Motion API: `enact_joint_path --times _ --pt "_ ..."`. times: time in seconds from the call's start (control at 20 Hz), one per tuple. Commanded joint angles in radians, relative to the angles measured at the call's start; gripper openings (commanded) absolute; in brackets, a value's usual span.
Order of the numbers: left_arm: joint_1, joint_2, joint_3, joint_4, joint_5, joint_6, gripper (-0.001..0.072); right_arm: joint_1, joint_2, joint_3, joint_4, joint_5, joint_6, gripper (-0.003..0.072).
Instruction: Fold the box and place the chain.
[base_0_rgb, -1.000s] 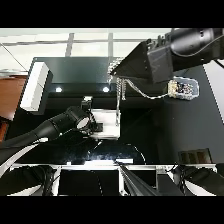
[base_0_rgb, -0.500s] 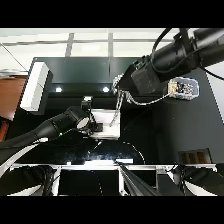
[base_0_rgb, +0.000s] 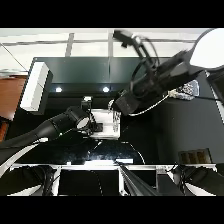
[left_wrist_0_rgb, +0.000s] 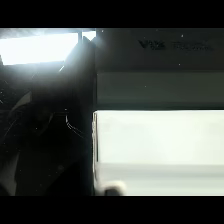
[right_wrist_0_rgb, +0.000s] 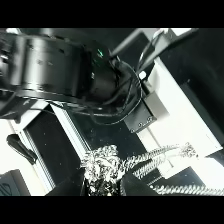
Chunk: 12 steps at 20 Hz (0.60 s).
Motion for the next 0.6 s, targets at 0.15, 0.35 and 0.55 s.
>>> enact_joint_path --times 0.15,0.35,0.55 --pt "0.000 -0.001 0.000 0.001 0.001 0.000 0.0031 0.014 0.000 -0.178 0.086 -0.147 0.004 0.0026" --pt "0.000 -0.001 0.000 0.002 0.005 0.001 0.0031 0.014 0.000 -0.285 0.021 -0.198 0.035 0.0027" --pt "0.000 -0.001 0.000 0.001 0.005 0.023 0.0032 0.014 -0.006 -0.392 0.084 -0.306 0.034 0.0027"
